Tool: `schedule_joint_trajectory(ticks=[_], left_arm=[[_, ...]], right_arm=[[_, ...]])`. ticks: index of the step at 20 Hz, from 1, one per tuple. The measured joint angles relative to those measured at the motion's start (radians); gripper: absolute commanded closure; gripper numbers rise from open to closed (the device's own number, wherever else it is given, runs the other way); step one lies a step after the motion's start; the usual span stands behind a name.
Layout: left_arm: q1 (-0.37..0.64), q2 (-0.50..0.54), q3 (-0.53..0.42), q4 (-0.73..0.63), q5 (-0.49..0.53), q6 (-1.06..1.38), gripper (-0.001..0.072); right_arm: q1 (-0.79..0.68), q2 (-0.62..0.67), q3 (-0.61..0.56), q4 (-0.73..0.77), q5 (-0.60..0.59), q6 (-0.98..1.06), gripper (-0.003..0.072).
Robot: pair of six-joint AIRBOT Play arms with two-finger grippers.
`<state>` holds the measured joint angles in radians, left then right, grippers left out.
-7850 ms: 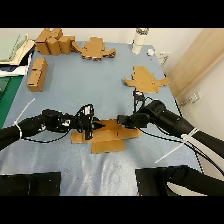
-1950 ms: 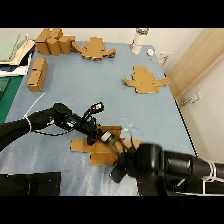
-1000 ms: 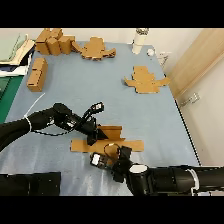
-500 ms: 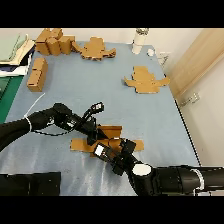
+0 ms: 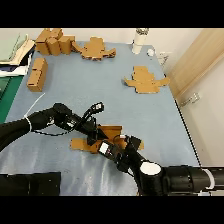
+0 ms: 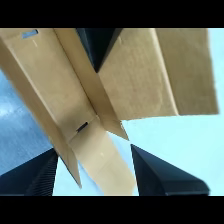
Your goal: Fold the box.
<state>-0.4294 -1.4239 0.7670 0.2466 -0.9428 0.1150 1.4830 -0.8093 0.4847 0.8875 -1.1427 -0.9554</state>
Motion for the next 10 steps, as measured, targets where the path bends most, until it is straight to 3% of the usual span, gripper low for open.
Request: schedule_joint_trajectory(ticks=[5,10], left_arm=[[0.0,0.0,0.0,0.0,0.0,0.0,0.0694],[0.0,0.0,0.0,0.0,0.0,0.0,0.0694]], right_arm=[[-0.079,0.085,-0.067,0.019,0.11,-0.108,-0.0023],[-0.304,0.122,-0.092,0.16,0.288,-0.401,-0.0023]])
